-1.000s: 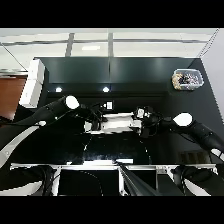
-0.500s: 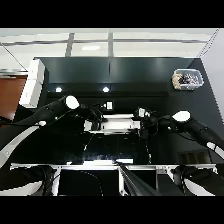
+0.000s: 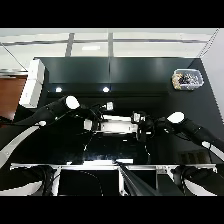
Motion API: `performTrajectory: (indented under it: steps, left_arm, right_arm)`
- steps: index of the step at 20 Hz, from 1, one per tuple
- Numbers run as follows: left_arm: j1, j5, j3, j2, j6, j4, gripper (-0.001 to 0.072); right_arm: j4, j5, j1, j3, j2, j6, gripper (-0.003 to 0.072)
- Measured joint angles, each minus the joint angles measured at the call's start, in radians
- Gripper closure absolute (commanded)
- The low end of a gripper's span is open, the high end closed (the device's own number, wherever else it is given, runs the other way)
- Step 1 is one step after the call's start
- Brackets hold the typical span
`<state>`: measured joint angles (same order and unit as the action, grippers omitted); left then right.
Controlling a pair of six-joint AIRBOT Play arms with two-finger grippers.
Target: Fold the box and place the chain.
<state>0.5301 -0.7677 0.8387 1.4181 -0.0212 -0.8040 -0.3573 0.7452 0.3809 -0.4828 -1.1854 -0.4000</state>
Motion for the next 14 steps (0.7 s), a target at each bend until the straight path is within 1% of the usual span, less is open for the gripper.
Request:
performTrajectory:
  steps: [11,14]
  left_arm:
    - [0.000,-0.002,0.000,0.000,-0.002,0.001,0.0681]
    - [0.000,-0.031,0.002,0.000,-0.005,0.001,0.0681]
  right_arm:
    - [-0.032,-0.013,0.003,0.000,-0.016,0.019,0.0052]
    - [-0.042,-0.011,0.003,0.000,-0.016,0.026,0.0052]
